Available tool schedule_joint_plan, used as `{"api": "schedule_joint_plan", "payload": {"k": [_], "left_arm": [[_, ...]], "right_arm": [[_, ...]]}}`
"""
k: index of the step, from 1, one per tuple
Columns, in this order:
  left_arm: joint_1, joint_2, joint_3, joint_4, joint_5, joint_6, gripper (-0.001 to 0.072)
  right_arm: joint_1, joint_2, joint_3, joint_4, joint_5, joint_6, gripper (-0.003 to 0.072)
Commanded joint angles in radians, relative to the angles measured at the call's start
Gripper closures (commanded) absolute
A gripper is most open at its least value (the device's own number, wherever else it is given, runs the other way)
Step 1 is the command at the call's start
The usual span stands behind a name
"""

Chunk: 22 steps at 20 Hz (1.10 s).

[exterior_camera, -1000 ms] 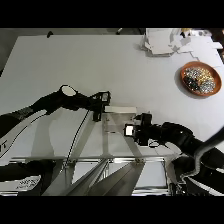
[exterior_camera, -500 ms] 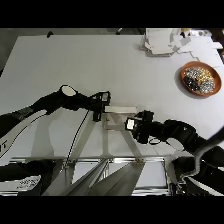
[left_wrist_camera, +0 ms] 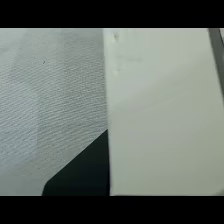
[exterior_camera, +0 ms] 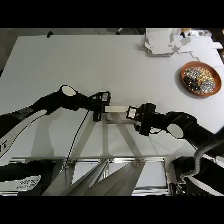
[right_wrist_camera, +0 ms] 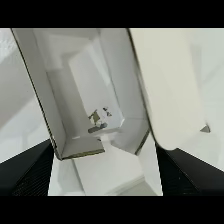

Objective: Fold the box and place the chain.

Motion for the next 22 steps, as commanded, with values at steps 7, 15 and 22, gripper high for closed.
{"api": "schedule_joint_plan", "payload": {"k": [7, 15, 22], "left_arm": [[-0.001, 0.000, 0.000, 0.000, 0.000, 0.000, 0.0701], [-0.001, 0.000, 0.000, 0.000, 0.000, 0.000, 0.0701], [-0.001, 0.000, 0.000, 0.000, 0.000, 0.001, 0.0701]], "right_arm": [[-0.085, -0.035, 0.027, 0.101, 0.012, -0.138, 0.0004], [-0.196, -0.133, 0.059, 0.329, 0.139, -0.480, 0.0004], [-0.230, -0.212, 0.129, 0.404, 0.168, -0.619, 0.0004]]}}
